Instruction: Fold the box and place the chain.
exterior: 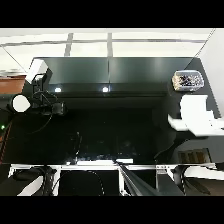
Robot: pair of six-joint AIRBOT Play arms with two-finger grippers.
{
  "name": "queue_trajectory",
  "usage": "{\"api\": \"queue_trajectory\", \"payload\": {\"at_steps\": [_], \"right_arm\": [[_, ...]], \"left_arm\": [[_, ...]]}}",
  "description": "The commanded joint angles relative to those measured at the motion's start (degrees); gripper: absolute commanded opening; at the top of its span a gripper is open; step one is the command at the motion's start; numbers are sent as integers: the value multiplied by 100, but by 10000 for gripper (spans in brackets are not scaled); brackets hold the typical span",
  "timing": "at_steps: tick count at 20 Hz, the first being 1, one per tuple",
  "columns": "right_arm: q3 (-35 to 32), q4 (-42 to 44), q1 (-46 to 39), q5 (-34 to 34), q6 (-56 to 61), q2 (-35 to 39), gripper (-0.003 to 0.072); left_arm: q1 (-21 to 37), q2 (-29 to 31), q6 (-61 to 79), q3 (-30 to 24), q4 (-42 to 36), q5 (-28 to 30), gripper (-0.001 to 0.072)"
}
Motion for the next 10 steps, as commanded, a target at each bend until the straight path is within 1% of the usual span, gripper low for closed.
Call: {"api": "queue_trajectory", "payload": {"at_steps": [1, 4, 6, 8, 10], "right_arm": [[7, 413, 92, 531, -96, 74, 8], [-2, 1204, 177, 1038, 66, 367, 13], [-118, 1853, 260, 1121, 389, 706, 12], [-608, 2586, 448, 990, 433, 1241, 13], [-1408, 3338, 737, 595, 505, 1902, 12]], "left_arm": [[-17, -31, -87, 37, 61, -48, 708], [-17, -31, -87, 37, 61, -42, 708], [-20, -31, -85, 37, 24, -2, 708], [-20, -33, 24, 35, -291, 83, 708], [-39, -37, 66, 35, -584, 308, 708]]}}
